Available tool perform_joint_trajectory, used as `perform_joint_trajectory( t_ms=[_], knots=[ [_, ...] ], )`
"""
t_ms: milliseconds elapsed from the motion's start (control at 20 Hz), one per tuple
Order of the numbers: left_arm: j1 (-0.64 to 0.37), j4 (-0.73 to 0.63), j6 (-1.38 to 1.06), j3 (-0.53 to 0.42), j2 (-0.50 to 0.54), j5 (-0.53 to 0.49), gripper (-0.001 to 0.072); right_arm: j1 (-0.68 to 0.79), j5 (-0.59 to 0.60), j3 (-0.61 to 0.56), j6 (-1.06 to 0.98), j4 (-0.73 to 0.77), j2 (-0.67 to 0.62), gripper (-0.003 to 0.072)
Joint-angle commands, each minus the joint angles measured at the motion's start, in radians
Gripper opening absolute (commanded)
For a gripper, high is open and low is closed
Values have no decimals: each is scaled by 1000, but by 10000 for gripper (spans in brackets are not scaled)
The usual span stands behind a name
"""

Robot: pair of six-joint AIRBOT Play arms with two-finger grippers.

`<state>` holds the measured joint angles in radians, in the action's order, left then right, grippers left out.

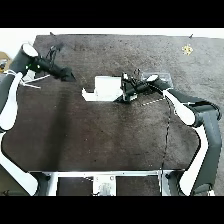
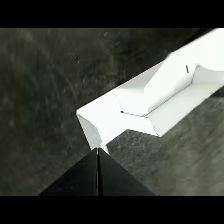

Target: Fold the box and place the chain.

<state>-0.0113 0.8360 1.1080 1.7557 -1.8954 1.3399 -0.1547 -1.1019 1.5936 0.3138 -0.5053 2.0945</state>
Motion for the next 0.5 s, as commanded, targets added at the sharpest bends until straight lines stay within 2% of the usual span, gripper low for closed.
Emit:
perform_joint_trajectory(
  t_ms=[0,100,200,450],
  knots=[
    [-26,-107,35,-199,2,-102,9,-1,0,-1,0,0,0,497],
    [-26,-204,-13,-294,2,-150,9,-1,0,-1,0,0,0,497],
    [-19,-242,-44,-346,1,-182,9,-1,0,-1,0,0,0,497],
    [-11,-243,-42,-353,-32,-176,9,-2,0,-1,0,0,0,497]
  ],
)
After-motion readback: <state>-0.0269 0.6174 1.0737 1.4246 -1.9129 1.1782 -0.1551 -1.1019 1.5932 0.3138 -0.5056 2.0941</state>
